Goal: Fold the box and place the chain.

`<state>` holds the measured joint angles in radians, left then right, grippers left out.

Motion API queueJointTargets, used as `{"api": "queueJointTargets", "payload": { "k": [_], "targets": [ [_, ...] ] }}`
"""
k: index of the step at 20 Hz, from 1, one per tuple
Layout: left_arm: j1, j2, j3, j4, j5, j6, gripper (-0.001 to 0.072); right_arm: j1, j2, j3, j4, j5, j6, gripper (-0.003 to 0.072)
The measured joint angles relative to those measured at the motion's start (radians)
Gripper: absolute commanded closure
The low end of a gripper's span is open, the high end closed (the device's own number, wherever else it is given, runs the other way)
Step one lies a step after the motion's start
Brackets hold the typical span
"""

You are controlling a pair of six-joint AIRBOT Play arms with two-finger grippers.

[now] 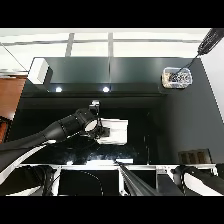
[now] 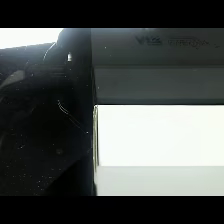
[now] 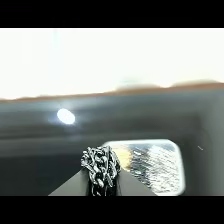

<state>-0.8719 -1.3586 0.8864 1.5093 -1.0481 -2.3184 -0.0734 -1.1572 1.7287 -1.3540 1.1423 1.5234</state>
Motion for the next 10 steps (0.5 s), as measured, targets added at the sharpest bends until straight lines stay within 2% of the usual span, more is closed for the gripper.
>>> {"api": "queueJointTargets", "payload": {
  "k": [6, 10],
  "targets": [
    [0.000, 0.000, 0.000, 0.000, 0.000, 0.000, 0.0681, 0.011, 0.193, -0.011, 0.184, 0.257, -0.085, 0.0672],
    [0.000, 0.000, 0.000, 0.000, 0.000, 0.000, 0.0681, 0.110, 0.267, -0.093, 0.312, 0.424, -0.137, 0.0672]
  ]
}}
